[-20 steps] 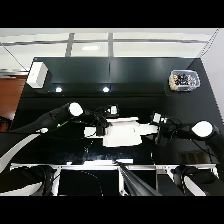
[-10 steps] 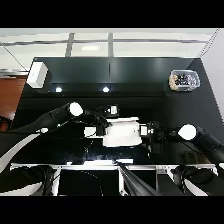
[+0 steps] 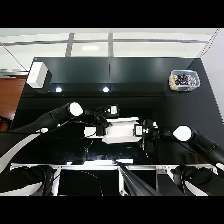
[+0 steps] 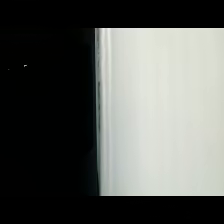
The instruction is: Fold the box and place the chain.
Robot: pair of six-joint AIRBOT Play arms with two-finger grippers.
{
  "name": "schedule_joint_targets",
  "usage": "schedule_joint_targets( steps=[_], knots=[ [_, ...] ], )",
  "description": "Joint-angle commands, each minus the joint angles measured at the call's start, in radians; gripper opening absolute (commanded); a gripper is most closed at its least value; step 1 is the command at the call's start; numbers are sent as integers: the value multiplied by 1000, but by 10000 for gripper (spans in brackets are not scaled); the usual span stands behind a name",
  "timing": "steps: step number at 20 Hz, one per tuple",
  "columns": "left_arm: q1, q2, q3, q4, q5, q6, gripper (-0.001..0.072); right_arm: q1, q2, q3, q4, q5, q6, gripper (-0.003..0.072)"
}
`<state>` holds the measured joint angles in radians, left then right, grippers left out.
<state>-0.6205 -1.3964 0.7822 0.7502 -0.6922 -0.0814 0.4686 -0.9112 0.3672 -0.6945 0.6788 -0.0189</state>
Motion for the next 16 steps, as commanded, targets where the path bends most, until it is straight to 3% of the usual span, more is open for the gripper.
schedule_joint_targets(
  steps=[1, 11, 16],
  knots=[
    [1, 0, 1, 0, -1, 0, 24, -9, -1, 27, 27, -28, 0, 637],
    [1, 0, 1, 0, -5, 0, 24, -72, -8, 56, 41, -86, -45, 637],
    [1, 0, 1, 0, -16, 0, 24, -78, -34, 75, 118, -69, -64, 637]
  ],
)
